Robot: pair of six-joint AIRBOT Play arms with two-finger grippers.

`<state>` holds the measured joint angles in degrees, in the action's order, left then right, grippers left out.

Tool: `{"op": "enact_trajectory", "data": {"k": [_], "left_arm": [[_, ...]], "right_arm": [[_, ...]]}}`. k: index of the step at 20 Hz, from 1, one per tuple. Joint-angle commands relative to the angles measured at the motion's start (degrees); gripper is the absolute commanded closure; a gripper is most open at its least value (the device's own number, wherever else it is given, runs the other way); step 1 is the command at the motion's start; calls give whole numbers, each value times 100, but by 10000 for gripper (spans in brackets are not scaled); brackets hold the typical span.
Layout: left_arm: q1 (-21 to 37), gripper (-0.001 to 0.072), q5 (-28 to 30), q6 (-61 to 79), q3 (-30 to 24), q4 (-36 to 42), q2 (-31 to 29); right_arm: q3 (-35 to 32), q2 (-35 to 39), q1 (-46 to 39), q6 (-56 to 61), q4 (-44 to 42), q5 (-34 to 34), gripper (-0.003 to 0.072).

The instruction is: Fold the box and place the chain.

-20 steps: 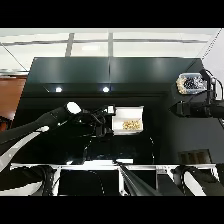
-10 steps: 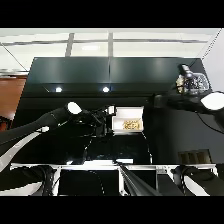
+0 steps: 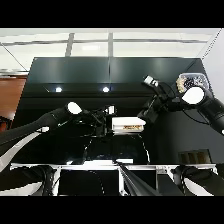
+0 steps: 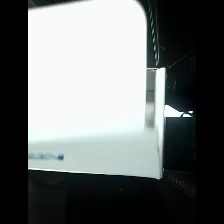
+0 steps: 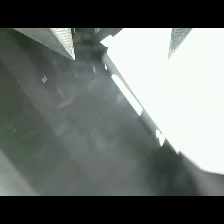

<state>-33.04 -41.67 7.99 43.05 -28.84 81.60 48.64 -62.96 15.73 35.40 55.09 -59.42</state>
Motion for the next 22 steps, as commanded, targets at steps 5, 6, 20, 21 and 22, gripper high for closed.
{"op": "enact_trajectory", "data": {"k": [5,6,20,21,22], "left_arm": [[-4,359,-11,-4,4,-2,0],[-4,359,-11,-4,4,-2,0],[-4,359,-9,-4,4,-2,0],[-4,359,-9,-4,4,-2,0],[-4,359,-9,-4,4,-2,0]], "right_arm": [[-101,-26,310,-1386,-94,-573,17],[-118,-26,319,-1432,-131,-573,16],[-295,-52,343,-1582,-129,-118,495],[-295,-52,343,-1563,-129,-120,494],[-295,-52,343,-1563,-129,-127,494]]}}
